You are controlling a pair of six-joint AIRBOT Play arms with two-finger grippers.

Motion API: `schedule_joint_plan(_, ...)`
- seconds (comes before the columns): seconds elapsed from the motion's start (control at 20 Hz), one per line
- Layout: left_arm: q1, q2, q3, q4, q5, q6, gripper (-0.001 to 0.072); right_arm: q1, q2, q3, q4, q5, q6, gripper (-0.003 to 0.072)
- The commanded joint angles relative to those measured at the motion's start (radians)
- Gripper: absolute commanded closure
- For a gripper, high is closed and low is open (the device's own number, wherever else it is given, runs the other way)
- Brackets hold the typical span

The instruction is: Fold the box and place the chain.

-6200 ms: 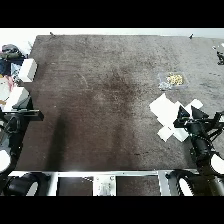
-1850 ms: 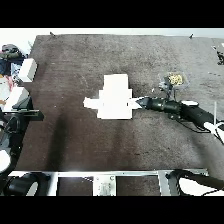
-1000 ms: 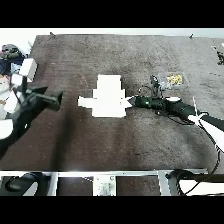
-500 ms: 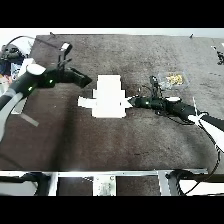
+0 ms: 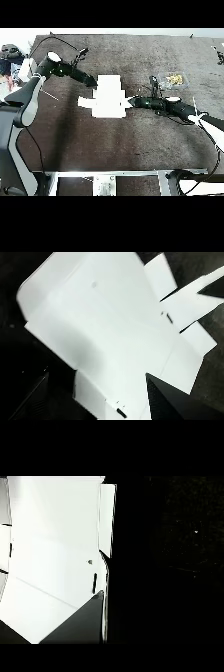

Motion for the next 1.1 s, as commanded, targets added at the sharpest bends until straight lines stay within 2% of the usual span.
schedule_joint_plan(0.0, 0.011, -0.08, 0.049, -0.052, -0.069, -0.018, 0.0062, 0.001, -0.001, 0.001, 0.0, -0.001, -0.004, 0.0676)
schedule_joint_plan(0.1, 0.008, -0.115, 0.048, -0.176, -0.137, 0.017, 0.0063, 0.001, -0.001, 0.001, 0.0, 0.0, -0.01, 0.0676)
schedule_joint_plan(0.4, 0.0, -0.151, 0.049, -0.15, -0.119, 0.021, 0.0064, 0.001, 0.0, 0.001, 0.0, -0.001, -0.01, 0.0676)
schedule_joint_plan(0.45, 0.0, -0.151, 0.049, -0.163, -0.125, 0.033, 0.0065, 0.001, -0.001, 0.001, 0.0, -0.001, -0.01, 0.0676)
schedule_joint_plan(0.55, -0.001, -0.153, 0.049, -0.201, -0.159, 0.048, 0.0123, 0.001, -0.001, 0.001, 0.0, -0.002, -0.01, 0.0676)
schedule_joint_plan(0.8, -0.038, -0.153, 0.049, -0.201, -0.196, 0.092, 0.0125, 0.001, -0.001, 0.001, 0.0, -0.001, -0.01, 0.0676)
schedule_joint_plan(0.85, -0.043, -0.153, 0.049, -0.193, -0.194, 0.1, 0.0186, 0.001, -0.001, 0.001, 0.0, -0.001, -0.01, 0.0676)
schedule_joint_plan(0.9, -0.045, -0.153, 0.049, -0.192, -0.192, 0.108, 0.028, 0.001, -0.001, 0.001, 0.0, -0.002, -0.01, 0.0676)
schedule_joint_plan(1.05, -0.041, -0.153, 0.049, -0.192, -0.166, 0.108, 0.0297, 0.001, -0.001, 0.001, -0.014, -0.001, -0.01, 0.0676)
